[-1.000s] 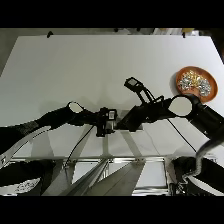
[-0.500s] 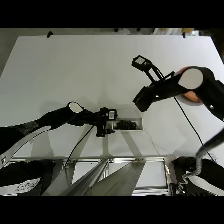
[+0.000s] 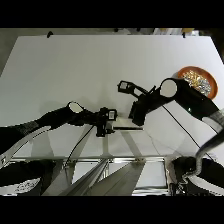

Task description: Fold the box and place the chain.

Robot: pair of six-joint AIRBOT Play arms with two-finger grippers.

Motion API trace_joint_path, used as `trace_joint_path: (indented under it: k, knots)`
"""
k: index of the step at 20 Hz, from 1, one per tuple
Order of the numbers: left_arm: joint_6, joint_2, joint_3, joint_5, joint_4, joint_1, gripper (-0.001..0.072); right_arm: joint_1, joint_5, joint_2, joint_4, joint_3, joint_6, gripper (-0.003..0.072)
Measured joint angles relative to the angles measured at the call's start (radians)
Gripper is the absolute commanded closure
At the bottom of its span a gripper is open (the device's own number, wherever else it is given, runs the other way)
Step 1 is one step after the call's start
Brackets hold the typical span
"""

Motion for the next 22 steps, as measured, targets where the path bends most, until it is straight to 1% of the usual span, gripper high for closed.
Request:
trace_joint_path:
  k: [1,2,3,5,9,10,13,15,17,20,21,22]
  knots:
    - [0.000,0.000,0.000,0.000,0.000,0.000,0.0318,0.014,-0.013,0.025,0.005,-0.028,-0.026,0.0475]
    - [0.000,0.000,0.000,0.000,0.000,0.000,0.0318,0.030,-0.026,0.047,0.006,-0.053,-0.050,0.0441]
    - [0.000,0.000,0.000,0.000,0.000,0.000,0.0318,0.044,-0.035,0.063,0.006,-0.071,-0.070,0.0440]
    - [0.000,0.000,0.000,0.000,0.000,0.000,0.0318,0.073,-0.059,0.085,0.005,-0.096,-0.095,0.0408]
    - [0.000,0.000,0.000,0.000,0.000,0.000,0.0318,0.130,-0.108,0.102,-0.009,-0.116,-0.118,0.0400]
    - [0.000,0.000,0.000,0.000,0.000,0.000,0.0318,0.140,-0.116,0.104,-0.017,-0.118,-0.121,0.0350]
    - [0.000,0.000,0.000,0.000,0.000,0.000,0.0318,0.160,-0.148,0.107,-0.063,-0.122,-0.120,0.0344]
    - [0.000,0.000,0.000,0.000,0.000,0.000,0.0318,0.166,-0.164,0.108,-0.100,-0.122,-0.109,0.0355]
    - [-0.001,0.000,0.000,0.002,-0.001,0.000,0.0318,0.169,-0.173,0.108,-0.124,-0.123,-0.101,0.0493]
    - [-0.003,0.000,0.000,0.004,-0.002,0.000,0.0318,0.171,-0.187,0.108,-0.145,-0.123,-0.095,0.0548]
    - [-0.003,0.000,0.000,0.003,-0.002,0.000,0.0318,0.171,-0.190,0.108,-0.149,-0.123,-0.095,0.0595]
    - [-0.003,0.000,0.000,0.003,-0.002,0.000,0.0318,0.171,-0.195,0.108,-0.153,-0.123,-0.094,0.0599]
